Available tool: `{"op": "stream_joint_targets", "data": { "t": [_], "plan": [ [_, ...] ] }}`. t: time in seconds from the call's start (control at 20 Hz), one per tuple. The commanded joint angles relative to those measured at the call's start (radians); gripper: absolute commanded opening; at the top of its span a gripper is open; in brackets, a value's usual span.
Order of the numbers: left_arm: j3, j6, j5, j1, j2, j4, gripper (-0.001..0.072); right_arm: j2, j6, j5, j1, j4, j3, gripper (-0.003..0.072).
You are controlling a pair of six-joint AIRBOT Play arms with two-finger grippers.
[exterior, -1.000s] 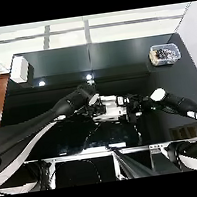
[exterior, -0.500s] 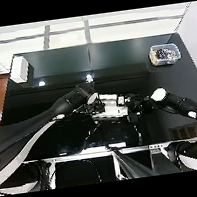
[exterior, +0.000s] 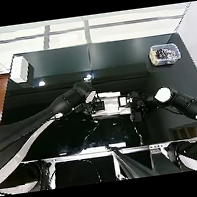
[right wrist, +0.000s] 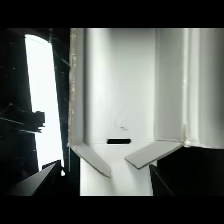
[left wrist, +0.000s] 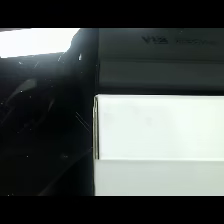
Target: Fold the box and place the chain.
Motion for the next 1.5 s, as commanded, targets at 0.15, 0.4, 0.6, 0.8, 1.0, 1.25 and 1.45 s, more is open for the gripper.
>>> {"op": "stream_joint_targets", "data": {
  "t": [0.15,0.4,0.6,0.8,1.0,1.25,1.45],
  "plan": [
    [0.0,-0.002,-0.002,0.001,0.0,-0.007,0.0028,0.007,0.031,-0.02,0.001,-0.005,0.001,0.0286],
    [0.0,-0.002,-0.002,0.001,0.0,-0.007,0.0028,0.002,0.031,-0.037,0.002,0.131,0.001,0.0073],
    [0.0,-0.002,0.001,0.001,0.0,-0.007,0.0028,-0.023,0.019,-0.053,0.005,0.274,0.001,0.0074],
    [0.0,-0.002,0.002,0.001,0.0,-0.007,0.0028,-0.055,0.008,-0.109,0.064,0.313,0.001,0.0074],
    [0.0,-0.002,0.002,0.001,0.0,-0.007,0.0028,-0.07,0.008,-0.143,0.07,0.315,0.0,0.0073],
    [0.0,-0.002,0.002,0.001,0.0,-0.007,0.0028,-0.07,0.009,-0.146,0.07,0.314,0.0,0.0171],
    [0.0,-0.002,0.002,0.001,0.0,-0.007,0.0028,-0.07,0.009,-0.151,0.07,0.315,0.0,0.0264]
  ]
}}
